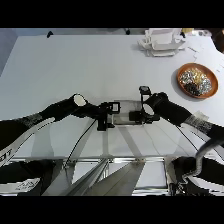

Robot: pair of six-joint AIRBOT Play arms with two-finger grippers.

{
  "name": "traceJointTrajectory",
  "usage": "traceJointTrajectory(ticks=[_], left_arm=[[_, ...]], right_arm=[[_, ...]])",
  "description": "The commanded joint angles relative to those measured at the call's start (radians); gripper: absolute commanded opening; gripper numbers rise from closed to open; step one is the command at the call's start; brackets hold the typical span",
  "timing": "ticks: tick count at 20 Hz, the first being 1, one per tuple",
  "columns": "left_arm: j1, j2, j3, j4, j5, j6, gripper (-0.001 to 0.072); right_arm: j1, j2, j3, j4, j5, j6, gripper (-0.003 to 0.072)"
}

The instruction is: Fold the box and place the chain.

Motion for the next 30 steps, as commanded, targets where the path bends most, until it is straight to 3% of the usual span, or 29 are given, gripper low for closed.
traceJointTrajectory(ticks=[1, 7, 9, 12, 15, 22, 25, 26, 30], left_arm=[[0.001, 0.001, 0.000, 0.000, 0.000, 0.000, 0.0253], [0.001, 0.001, 0.000, 0.000, 0.000, 0.000, 0.0253], [0.001, 0.001, 0.000, 0.000, 0.000, 0.000, 0.0253], [0.001, 0.001, 0.000, 0.000, 0.000, 0.000, 0.0253], [0.001, 0.001, 0.000, 0.000, 0.000, 0.000, 0.0253], [0.001, 0.001, 0.000, 0.000, 0.000, 0.000, 0.0253], [0.001, 0.001, 0.000, 0.000, 0.000, 0.000, 0.0253], [0.001, 0.001, 0.000, 0.000, 0.000, 0.000, 0.0253], [0.001, 0.001, 0.000, 0.000, 0.000, 0.000, 0.0253]], right_arm=[[0.000, 0.024, 0.001, 0.000, 0.000, 0.001, 0.0280], [0.000, 0.040, 0.001, -0.004, 0.019, 0.001, 0.0213], [0.000, 0.040, 0.000, -0.011, 0.026, 0.001, 0.0042], [0.000, 0.038, 0.000, -0.010, 0.013, 0.001, 0.0043], [0.000, 0.037, 0.000, -0.010, 0.005, 0.001, 0.0132], [0.000, 0.007, 0.000, 0.002, 0.000, 0.001, 0.0131], [0.001, 0.000, 0.000, 0.009, -0.001, 0.001, 0.0098], [0.001, -0.001, 0.000, 0.012, -0.001, -0.001, 0.0030], [0.001, 0.000, 0.000, 0.020, -0.001, -0.025, 0.0018]])
